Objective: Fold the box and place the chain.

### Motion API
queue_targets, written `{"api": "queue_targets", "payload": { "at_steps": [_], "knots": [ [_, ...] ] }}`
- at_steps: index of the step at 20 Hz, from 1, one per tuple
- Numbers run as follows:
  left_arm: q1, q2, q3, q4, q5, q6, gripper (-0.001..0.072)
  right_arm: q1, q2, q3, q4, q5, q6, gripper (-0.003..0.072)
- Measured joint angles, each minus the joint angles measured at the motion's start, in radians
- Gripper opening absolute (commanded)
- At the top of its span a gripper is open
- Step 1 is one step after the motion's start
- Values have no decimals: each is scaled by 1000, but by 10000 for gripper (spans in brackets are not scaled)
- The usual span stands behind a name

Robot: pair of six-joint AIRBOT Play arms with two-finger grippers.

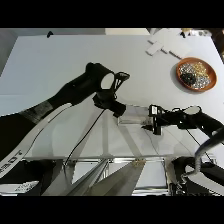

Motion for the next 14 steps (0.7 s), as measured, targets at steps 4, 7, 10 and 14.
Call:
{"api": "queue_targets", "payload": {
  "at_steps": [4, 7, 10, 14],
  "knots": [
    [77, 89, -69, -21, 71, 436, 695, 0, 0, 0, 0, 0, 0, 406],
    [150, 137, -210, -76, 214, 859, 697, 0, 0, 0, 0, 0, 0, 406],
    [205, 143, -348, -227, 319, 1268, 697, 0, 0, 0, 0, 0, 0, 406],
    [232, 99, -431, -464, 383, 1625, 697, 0, 0, 0, 0, 0, 0, 406]
  ]
}}
